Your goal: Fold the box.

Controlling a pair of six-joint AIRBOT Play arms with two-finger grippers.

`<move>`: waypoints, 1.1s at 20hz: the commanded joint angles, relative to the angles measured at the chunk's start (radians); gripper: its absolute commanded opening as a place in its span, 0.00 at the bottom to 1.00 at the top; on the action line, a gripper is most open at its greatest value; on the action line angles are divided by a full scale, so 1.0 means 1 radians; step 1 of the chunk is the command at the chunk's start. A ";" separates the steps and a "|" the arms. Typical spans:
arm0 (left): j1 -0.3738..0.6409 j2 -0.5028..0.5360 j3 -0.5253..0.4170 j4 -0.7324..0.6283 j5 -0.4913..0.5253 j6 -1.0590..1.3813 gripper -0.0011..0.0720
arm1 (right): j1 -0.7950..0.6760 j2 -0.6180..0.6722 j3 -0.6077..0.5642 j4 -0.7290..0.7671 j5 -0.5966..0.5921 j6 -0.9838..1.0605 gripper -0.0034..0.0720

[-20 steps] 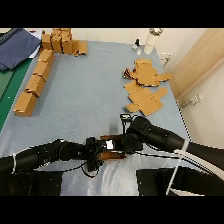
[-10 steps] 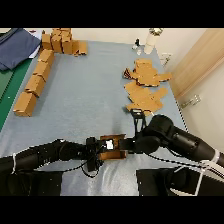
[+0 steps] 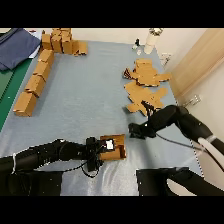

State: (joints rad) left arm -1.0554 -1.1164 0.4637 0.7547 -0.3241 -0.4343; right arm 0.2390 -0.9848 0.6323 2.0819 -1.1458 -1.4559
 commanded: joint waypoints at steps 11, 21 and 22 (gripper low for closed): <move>0.000 0.000 0.001 0.000 0.000 0.000 0.67 | 0.043 -0.080 -0.024 0.497 -0.172 -0.798 0.05; -0.001 0.000 0.001 0.000 0.000 0.000 0.67 | 0.448 0.451 -0.225 -0.073 0.319 -0.834 0.35; -0.001 0.000 0.001 0.000 0.000 0.000 0.67 | 0.492 0.459 -0.225 -0.105 0.342 -0.834 0.45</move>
